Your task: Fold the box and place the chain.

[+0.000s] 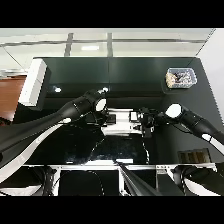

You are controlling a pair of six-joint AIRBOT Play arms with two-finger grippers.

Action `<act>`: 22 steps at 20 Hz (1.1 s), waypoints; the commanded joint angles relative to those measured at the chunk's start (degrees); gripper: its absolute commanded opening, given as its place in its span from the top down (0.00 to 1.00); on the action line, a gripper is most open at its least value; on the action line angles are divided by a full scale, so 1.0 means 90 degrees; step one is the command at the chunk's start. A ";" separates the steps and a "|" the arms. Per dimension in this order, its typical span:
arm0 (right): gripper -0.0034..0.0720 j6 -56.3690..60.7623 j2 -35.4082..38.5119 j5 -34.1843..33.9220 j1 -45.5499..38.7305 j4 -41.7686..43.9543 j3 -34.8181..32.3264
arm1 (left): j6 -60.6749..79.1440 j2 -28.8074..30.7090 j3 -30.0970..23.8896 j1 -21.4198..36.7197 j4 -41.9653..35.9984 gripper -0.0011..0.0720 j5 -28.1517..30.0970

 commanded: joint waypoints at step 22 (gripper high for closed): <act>0.60 0.0041 -0.0478 -0.0112 0.0007 0.1984 0.0000 | -0.0005 0.0000 0.0007 0.0002 -0.0168 0.95 0.0039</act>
